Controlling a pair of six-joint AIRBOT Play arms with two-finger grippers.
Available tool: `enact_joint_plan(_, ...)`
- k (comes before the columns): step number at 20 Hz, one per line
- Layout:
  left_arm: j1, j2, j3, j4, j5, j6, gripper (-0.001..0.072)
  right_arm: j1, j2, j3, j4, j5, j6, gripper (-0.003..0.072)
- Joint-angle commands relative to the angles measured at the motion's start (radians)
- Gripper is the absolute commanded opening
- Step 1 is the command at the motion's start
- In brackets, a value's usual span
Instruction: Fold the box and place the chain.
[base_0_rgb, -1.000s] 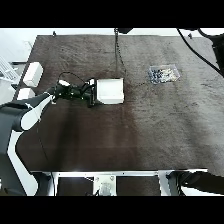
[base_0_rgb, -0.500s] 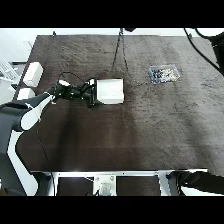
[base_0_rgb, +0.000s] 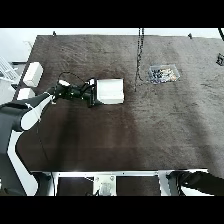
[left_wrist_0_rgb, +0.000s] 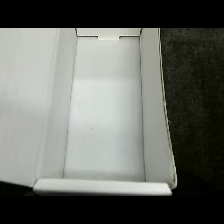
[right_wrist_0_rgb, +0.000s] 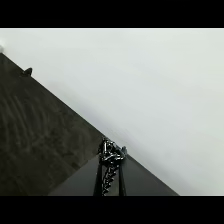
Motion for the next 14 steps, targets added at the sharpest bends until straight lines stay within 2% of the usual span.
enact_joint_plan(1, 0.0, 0.0, 0.0, 0.0, 0.0, 0.0, 0.0349, 0.0, 0.006, -0.008, 0.023, 0.027, 0.0, 0.0008)
enact_joint_plan(5, 0.0, 0.0, 0.0, 0.0, 0.0, 0.0, 0.0349, 0.001, 0.006, -0.048, 0.096, 0.041, 0.001, 0.0007)
enact_joint_plan(11, 0.0, 0.0, 0.0, 0.0, 0.0, 0.0, 0.0349, 0.001, -0.027, -0.169, 0.154, 0.026, 0.005, 0.0007)
enact_joint_plan(14, 0.0, 0.0, 0.0, 0.0, 0.0, 0.0, 0.0349, 0.003, -0.06, -0.255, 0.278, 0.026, 0.004, 0.0008)
